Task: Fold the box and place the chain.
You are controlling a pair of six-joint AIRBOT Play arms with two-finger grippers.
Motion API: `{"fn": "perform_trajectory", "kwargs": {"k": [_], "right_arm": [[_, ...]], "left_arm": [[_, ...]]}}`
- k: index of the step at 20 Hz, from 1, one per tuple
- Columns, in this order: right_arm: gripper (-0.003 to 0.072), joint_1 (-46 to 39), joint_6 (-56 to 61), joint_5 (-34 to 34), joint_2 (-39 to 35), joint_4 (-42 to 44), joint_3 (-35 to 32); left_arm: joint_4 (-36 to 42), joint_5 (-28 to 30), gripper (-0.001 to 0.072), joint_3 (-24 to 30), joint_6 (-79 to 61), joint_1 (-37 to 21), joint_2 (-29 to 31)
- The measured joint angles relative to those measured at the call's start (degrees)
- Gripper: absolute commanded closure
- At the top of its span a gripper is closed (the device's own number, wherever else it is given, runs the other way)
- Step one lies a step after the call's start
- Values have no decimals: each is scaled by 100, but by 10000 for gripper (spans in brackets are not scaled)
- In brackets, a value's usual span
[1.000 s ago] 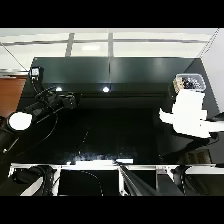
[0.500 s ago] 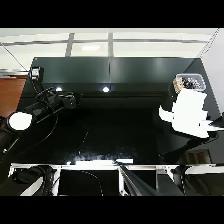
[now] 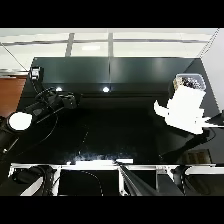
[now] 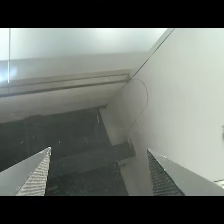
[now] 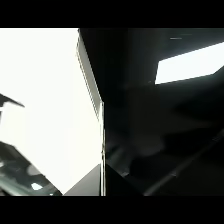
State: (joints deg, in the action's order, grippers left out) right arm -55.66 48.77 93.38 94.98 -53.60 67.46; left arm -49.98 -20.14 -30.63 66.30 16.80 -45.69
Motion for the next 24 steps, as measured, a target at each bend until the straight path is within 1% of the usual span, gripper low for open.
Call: {"fn": "perform_trajectory", "kwargs": {"k": [3, 5, 9, 14, 16, 18, 21, 23, 24], "right_arm": [[679, 286, -149, 90, -136, 457, -332], [678, 643, -269, 103, -212, 907, -601], [677, 1856, -387, -229, -459, 1674, -1054], [677, 3939, -249, -1222, -1154, 2024, -1443], [677, 4697, -212, -1725, -1532, 2048, -1766], [677, 5327, -181, -2376, -1971, 2044, -2201], [677, 5980, -157, -3198, -2494, 2059, -2765], [677, 6212, -142, -3427, -2651, 2057, -2957], [678, 6297, -142, -3517, -2706, 2059, -3021]], "left_arm": [[37, -24, 1, 0, 0, 0, 0], [81, -98, 1, 0, 2, 0, 0], [125, -308, 1, 0, 2, 17, 0], [142, -570, 1, 0, 2, 24, -24], [144, -684, 1, 0, 4, 24, -81], [151, -929, 1, 0, 70, 24, -221], [243, -1316, 1, -7, 122, 24, -662], [431, -1530, 1, -61, -28, 13, -1108], [651, -1659, 1, -136, -223, 11, -1397]]}}
